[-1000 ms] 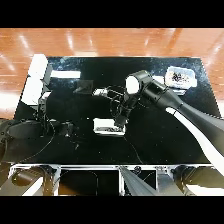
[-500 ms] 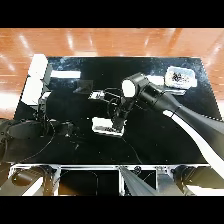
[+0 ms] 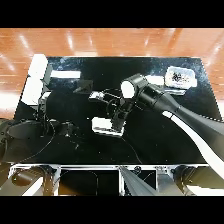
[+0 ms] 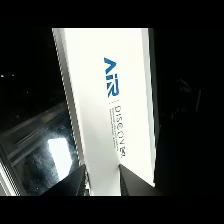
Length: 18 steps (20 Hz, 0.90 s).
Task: Fold the box and place the chain.
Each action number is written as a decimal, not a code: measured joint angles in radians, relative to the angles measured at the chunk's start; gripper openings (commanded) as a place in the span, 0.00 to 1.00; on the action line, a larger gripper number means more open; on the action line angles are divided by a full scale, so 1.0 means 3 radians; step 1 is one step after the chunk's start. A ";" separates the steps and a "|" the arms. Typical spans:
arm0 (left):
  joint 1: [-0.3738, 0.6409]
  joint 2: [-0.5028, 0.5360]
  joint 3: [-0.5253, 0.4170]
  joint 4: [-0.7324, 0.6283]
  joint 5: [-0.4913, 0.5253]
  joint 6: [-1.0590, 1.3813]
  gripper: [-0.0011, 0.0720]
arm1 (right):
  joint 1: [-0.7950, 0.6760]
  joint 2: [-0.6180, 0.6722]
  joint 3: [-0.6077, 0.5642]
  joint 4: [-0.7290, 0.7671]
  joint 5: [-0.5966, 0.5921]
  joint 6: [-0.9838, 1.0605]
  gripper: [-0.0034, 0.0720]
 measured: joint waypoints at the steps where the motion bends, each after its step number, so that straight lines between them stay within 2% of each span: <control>1: 0.0000 0.0000 0.0000 0.0000 0.0000 0.0000 0.86 | 0.0004 0.0000 -0.0017 -0.0017 0.0000 0.0001 0.40; 18: 0.0000 0.0000 -0.0156 -0.0071 -0.0072 0.0000 0.86 | 0.0010 0.0000 -0.0121 -0.0051 0.0006 0.0038 0.41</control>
